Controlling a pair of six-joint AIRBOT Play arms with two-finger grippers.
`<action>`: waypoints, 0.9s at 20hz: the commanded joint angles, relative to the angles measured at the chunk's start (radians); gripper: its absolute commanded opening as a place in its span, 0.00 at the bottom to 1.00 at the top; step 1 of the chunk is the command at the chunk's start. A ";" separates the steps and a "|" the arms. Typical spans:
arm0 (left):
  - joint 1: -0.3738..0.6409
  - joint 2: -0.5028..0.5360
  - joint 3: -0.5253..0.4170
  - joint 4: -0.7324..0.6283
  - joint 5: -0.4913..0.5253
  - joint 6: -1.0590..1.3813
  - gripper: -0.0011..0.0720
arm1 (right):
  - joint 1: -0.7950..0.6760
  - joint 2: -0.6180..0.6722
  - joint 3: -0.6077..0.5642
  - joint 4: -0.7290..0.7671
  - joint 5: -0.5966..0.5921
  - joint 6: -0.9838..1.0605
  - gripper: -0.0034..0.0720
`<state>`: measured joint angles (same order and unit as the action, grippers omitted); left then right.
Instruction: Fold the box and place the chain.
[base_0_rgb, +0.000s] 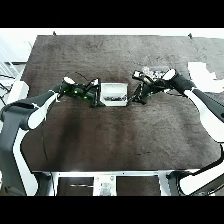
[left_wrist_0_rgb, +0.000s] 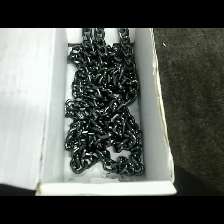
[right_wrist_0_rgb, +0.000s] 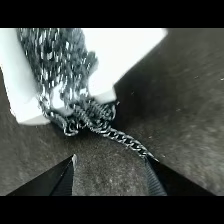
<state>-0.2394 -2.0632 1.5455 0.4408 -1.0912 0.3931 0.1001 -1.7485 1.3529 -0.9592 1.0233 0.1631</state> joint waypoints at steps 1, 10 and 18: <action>0.000 0.000 0.000 0.000 0.002 0.000 0.57 | 0.014 -0.047 0.002 -0.003 -0.017 -0.097 0.75; 0.000 0.000 0.000 0.000 0.002 0.000 0.57 | 0.056 -0.105 0.050 -0.003 -0.027 -0.122 0.53; 0.000 0.000 0.000 0.000 0.001 0.000 0.57 | 0.005 -0.037 0.119 -0.051 0.163 0.006 0.06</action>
<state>-0.2394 -2.0632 1.5455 0.4408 -1.0889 0.3931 0.1253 -1.8244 1.4448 -1.0172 1.1152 0.1093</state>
